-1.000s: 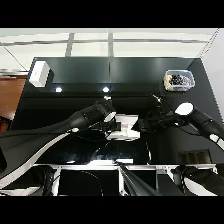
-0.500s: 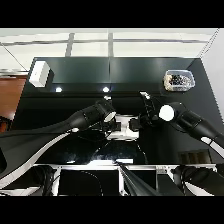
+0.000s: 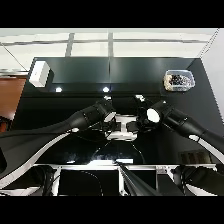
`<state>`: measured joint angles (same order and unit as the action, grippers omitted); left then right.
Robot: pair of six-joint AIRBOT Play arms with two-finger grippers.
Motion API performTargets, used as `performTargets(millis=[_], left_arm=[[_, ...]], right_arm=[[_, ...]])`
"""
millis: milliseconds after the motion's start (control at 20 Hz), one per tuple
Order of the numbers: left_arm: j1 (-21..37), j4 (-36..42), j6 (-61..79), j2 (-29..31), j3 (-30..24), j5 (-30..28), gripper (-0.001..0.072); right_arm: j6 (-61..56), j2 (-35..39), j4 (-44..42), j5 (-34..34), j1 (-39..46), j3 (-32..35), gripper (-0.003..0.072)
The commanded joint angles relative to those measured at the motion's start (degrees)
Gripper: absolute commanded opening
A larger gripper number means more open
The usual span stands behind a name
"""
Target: Fold the box and place the chain.
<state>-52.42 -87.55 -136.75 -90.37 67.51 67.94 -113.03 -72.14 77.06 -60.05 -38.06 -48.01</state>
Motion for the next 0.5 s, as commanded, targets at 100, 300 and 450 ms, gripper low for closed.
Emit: performTargets(millis=[100,300,450], left_arm=[[0.04,-0.04,0.04,-0.04,0.02,0.09,0.0026],[0.04,-0.02,0.02,-0.04,0.02,0.11,0.0026],[0.04,-0.04,0.04,-0.04,0.02,0.11,0.0026]], right_arm=[[-5.31,-2.84,0.63,-0.26,-1.55,-0.5,0.0325],[-7.19,-4.26,0.74,-0.57,-1.64,-1.07,0.0199],[-8.44,-4.26,0.68,-0.09,-1.64,-1.09,0.0182]])
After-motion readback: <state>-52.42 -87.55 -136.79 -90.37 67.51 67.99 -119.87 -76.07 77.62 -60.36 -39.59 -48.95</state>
